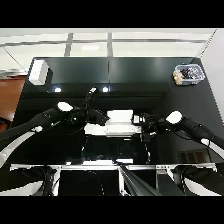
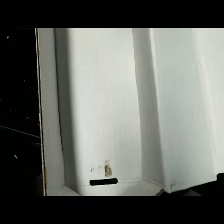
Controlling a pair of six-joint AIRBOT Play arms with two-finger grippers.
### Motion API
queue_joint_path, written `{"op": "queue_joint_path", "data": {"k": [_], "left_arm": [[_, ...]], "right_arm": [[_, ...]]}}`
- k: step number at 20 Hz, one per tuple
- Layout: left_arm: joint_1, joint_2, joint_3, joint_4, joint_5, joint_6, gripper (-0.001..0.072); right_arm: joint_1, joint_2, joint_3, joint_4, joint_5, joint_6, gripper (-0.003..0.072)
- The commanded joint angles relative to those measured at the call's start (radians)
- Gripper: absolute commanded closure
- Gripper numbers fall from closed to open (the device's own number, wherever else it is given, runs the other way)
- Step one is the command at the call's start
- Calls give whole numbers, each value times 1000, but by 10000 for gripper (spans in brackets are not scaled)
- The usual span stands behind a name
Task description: Fold the box and place the chain.
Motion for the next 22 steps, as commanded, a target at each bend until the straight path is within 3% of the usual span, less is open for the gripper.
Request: {"op": "queue_joint_path", "data": {"k": [1,7,11,15,19,22], "left_arm": [[-2,-8,0,4,3,0,683],[56,27,0,39,-22,0,684],[108,118,0,71,-68,0,685],[176,260,0,200,-242,-2,685],[257,432,-2,445,-395,-114,684],[284,500,-23,394,-454,-36,684]], "right_arm": [[1,0,0,1,-1,1,449],[1,0,0,1,-1,1,449],[1,0,0,2,-1,1,448],[1,0,0,1,-1,1,448],[1,0,0,1,-1,1,448],[1,0,0,1,-1,1,448]]}}
